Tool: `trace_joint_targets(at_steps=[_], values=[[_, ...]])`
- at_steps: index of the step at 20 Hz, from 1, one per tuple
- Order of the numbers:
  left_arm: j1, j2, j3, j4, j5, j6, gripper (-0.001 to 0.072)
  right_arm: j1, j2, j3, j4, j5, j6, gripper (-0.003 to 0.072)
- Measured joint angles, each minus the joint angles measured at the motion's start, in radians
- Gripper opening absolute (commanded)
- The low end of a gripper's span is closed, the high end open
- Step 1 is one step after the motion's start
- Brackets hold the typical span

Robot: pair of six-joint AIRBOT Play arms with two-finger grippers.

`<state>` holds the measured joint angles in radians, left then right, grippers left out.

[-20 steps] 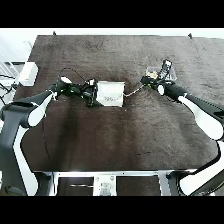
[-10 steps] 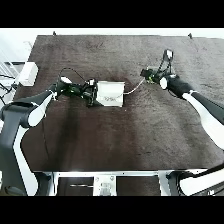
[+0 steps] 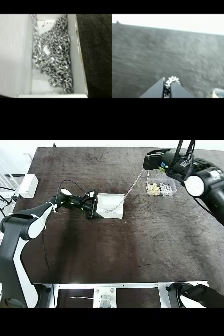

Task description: Fold the box and place the chain.

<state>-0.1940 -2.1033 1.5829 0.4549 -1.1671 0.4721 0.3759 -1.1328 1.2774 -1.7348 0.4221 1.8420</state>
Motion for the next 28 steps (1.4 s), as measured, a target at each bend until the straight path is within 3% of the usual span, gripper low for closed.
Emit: trace_joint_targets(at_steps=[8,28], values=[[0.000,0.000,0.000,0.000,0.000,0.000,0.0356,0.180,0.055,-0.018,-0.041,0.050,0.058,0.0006],[0.000,0.000,0.000,0.000,0.000,0.000,0.0355,0.330,-0.206,-0.050,-0.080,0.055,0.290,0.0007]])
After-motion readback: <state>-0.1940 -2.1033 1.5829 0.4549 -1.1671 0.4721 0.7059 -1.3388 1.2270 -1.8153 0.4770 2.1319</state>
